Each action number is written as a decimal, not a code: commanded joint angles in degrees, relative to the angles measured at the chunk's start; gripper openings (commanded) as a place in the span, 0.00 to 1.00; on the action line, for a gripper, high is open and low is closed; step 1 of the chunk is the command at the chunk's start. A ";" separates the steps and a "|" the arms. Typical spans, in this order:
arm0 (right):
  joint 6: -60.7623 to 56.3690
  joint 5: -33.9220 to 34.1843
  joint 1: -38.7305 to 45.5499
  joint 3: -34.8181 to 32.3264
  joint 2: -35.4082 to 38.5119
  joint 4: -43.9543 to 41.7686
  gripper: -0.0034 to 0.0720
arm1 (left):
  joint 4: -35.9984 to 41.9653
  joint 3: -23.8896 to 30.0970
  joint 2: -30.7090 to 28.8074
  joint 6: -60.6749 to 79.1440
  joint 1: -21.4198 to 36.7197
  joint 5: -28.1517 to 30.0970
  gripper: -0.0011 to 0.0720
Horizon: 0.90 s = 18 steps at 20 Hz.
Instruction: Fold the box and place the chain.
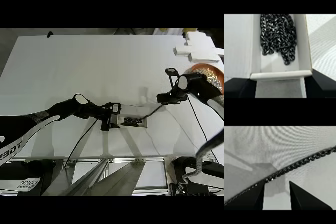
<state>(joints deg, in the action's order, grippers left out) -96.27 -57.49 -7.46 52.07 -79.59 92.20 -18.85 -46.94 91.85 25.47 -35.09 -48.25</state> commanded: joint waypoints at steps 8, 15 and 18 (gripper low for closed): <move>-0.35 -0.55 0.02 -0.66 -2.91 -0.98 0.06 | 0.00 0.02 0.02 0.00 0.00 0.02 0.11; 0.81 -4.66 -4.02 -0.66 10.01 -0.76 0.07 | 0.00 0.02 0.00 -0.02 0.00 0.02 0.11; 0.81 -9.51 -7.54 -0.66 18.53 -0.94 0.07 | 0.00 0.02 0.00 -0.02 0.00 0.02 0.11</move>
<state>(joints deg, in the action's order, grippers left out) -95.74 -62.87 -12.25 51.35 -68.07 91.48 -18.85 -46.94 91.85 25.47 -35.09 -48.25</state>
